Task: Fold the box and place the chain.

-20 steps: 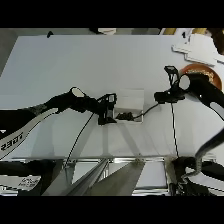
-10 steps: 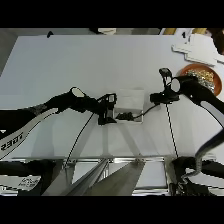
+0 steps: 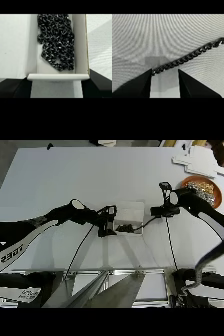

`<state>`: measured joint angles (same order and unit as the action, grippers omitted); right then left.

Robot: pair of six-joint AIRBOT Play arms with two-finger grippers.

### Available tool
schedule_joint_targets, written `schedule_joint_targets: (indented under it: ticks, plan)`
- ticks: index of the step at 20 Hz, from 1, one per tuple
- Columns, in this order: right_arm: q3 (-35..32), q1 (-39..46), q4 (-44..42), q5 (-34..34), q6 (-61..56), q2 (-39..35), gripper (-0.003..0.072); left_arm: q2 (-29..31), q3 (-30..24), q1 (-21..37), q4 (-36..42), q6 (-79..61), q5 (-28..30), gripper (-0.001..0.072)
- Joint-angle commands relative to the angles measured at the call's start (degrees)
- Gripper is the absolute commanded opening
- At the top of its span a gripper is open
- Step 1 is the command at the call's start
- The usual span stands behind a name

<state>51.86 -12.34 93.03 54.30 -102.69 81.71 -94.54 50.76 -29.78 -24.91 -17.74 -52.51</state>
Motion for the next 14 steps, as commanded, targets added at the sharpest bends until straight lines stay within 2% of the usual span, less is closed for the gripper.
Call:
schedule_joint_targets:
  ticks: [1, 2, 4, 7, 8, 9, 10, 14]
  plan:
    - [0.0, -0.04, 0.35, -1.09, -0.35, 0.37, 0.0289, 0.04, 0.07, 0.04, -0.02, 0.0, 0.0, 0.0209]
    - [0.0, -0.04, 0.81, -1.4, -0.35, 0.37, 0.0286, 0.04, 0.07, 0.04, -0.02, 0.0, 0.0, 0.0209]
    - [0.0, -0.02, 1.77, -1.42, -0.35, 0.39, 0.0231, 0.04, 0.07, 0.04, -0.02, -0.02, 0.0, 0.0209]
    - [0.0, -0.04, 2.54, -1.2, -0.33, 0.39, 0.0209, 0.04, 0.07, 0.04, -0.02, 0.0, 0.0, 0.0209]
    - [0.0, -0.04, 2.54, -0.98, -0.2, 0.39, 0.0143, 0.04, 0.07, 0.04, -0.02, 0.0, 0.0, 0.0209]
    - [0.0, -0.04, 2.51, -0.94, 0.96, 0.39, 0.0037, 0.04, 0.07, 0.04, -0.02, -0.02, 0.0, 0.0209]
    - [0.0, -0.04, 2.51, -0.96, 2.95, 0.31, 0.0014, 0.04, 0.07, 0.04, -0.02, 0.0, 0.0, 0.0209]
    - [0.0, -0.74, 2.54, 2.27, 9.25, -3.93, 0.0014, 0.04, 0.07, 0.04, -0.02, -0.02, 0.0, 0.0209]
